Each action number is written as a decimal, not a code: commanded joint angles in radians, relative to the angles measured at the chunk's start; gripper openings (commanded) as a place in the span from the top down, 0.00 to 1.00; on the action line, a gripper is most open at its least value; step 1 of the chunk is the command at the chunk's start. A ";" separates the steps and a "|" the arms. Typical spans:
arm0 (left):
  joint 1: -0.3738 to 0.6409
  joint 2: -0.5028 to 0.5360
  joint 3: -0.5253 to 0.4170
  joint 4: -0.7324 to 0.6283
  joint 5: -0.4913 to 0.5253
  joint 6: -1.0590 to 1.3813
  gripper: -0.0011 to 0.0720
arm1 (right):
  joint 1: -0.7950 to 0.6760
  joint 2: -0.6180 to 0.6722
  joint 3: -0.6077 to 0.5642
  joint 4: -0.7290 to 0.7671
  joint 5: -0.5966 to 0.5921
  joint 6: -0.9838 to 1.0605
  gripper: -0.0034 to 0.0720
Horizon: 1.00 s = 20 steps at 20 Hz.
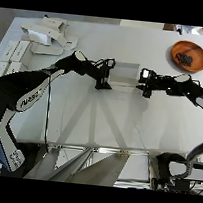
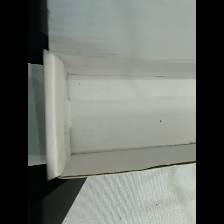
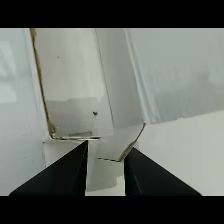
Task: Fold the box and place the chain.
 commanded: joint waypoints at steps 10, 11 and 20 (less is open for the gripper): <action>0.001 0.000 0.001 0.000 0.000 0.000 0.39 | 0.017 -0.001 0.000 0.122 0.103 -0.114 0.74; 0.001 0.000 0.001 0.000 0.000 0.000 0.39 | 0.024 -0.001 0.000 0.140 0.095 -0.117 0.69; 0.001 0.000 0.001 0.000 0.000 0.000 0.39 | 0.033 -0.005 0.000 0.166 0.031 -0.116 0.44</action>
